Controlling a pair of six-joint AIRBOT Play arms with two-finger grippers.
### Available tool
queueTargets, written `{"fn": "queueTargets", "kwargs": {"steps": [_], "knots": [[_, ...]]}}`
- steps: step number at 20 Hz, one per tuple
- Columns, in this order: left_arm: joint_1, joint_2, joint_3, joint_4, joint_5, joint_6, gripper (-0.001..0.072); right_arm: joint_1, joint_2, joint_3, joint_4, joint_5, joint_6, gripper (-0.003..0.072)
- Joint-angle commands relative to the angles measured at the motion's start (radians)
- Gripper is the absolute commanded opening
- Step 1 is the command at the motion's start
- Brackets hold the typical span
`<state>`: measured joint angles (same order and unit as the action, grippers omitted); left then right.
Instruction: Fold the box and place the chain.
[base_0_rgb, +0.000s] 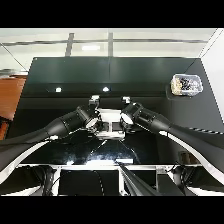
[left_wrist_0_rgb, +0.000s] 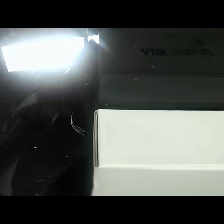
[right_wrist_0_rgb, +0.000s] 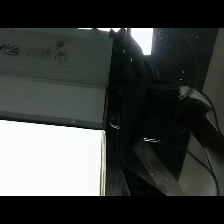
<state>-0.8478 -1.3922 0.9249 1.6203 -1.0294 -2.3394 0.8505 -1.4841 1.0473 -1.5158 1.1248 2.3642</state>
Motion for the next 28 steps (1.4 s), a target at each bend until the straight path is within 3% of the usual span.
{"fn": "queueTargets", "kwargs": {"steps": [1,3,4,5,6,10,11,12,13,14,20,25,28], "knots": [[0.0,0.0,0.001,-0.002,0.0,-0.002,0.0031,-0.001,0.0,0.0,-0.003,0.024,0.003,0.0286],[0.0,0.0,0.001,-0.002,-0.001,-0.002,0.0031,0.0,0.0,0.0,-0.002,0.023,0.003,0.027],[0.0,0.0,0.001,-0.002,0.0,-0.002,0.0031,0.0,0.0,0.0,-0.002,0.024,0.003,0.0184],[0.0,0.0,0.001,-0.002,0.0,-0.002,0.0031,0.0,0.0,0.0,-0.002,0.023,0.003,0.0181],[0.0,0.0,0.001,-0.002,0.0,-0.002,0.0031,0.0,0.0,0.0,-0.001,0.024,0.003,0.0082],[0.0,0.0,0.001,-0.002,0.0,-0.002,0.0031,0.0,0.0,0.0,0.0,0.024,0.004,0.0082],[0.0,0.0,0.001,-0.001,0.0,-0.002,0.0031,-0.001,0.0,0.0,0.0,0.024,0.004,0.0135],[0.0,0.0,0.001,-0.002,0.0,-0.002,0.0031,-0.002,0.0,0.0,0.0,0.027,0.004,0.0322],[0.0,0.0,0.001,-0.001,0.0,-0.002,0.0031,-0.003,0.001,0.0,-0.001,0.045,0.002,0.0431],[0.0,0.0,0.001,-0.001,0.0,-0.002,0.0031,-0.003,0.005,0.001,-0.004,0.06,-0.028,0.0493],[0.0,0.0,0.001,-0.001,0.0,0.001,0.0031,-0.003,0.15,0.001,-0.049,0.117,-0.191,0.0512],[0.0,0.0,0.001,-0.002,-0.001,0.001,0.0031,-0.014,0.396,0.001,-0.27,0.201,-0.23,0.0512],[0.0,0.0,0.001,-0.002,-0.001,0.001,0.0031,-0.127,0.507,0.0,-0.382,0.245,-0.244,0.0511]]}}
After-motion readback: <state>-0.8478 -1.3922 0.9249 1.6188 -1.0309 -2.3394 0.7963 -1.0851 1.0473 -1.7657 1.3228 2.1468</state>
